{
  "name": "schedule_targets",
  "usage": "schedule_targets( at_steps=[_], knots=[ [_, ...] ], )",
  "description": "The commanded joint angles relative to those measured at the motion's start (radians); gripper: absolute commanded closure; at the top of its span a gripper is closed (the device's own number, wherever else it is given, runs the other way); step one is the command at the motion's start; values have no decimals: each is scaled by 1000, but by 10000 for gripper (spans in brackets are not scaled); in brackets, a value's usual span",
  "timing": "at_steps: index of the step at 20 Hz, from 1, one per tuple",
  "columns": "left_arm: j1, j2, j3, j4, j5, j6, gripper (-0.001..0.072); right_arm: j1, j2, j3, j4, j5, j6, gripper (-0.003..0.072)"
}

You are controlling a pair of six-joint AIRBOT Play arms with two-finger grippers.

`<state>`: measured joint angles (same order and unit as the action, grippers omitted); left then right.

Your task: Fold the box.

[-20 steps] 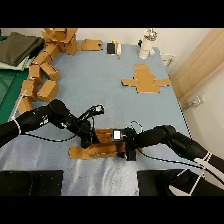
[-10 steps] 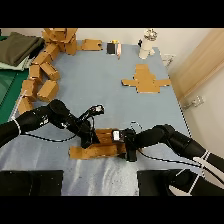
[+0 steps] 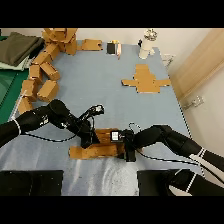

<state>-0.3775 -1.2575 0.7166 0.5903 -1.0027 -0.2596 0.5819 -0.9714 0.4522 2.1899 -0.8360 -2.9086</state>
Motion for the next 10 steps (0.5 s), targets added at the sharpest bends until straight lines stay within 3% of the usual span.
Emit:
schedule_targets(
  at_steps=[1, 7, 8, 10],
  knots=[
    [1, 0, 0, 0, 0, 0, 698, 0, -16, 0, 23, 6, -35, -25],
    [1, 0, 0, 0, 0, 0, 698, 0, -48, 0, 43, 12, -45, -11],
    [1, 0, 0, 0, 0, 0, 698, 0, -48, 0, 44, 11, -45, 7],
    [1, 0, 0, 1, 0, 0, 698, 6, -48, 0, 44, 7, -45, 136]
  ],
)
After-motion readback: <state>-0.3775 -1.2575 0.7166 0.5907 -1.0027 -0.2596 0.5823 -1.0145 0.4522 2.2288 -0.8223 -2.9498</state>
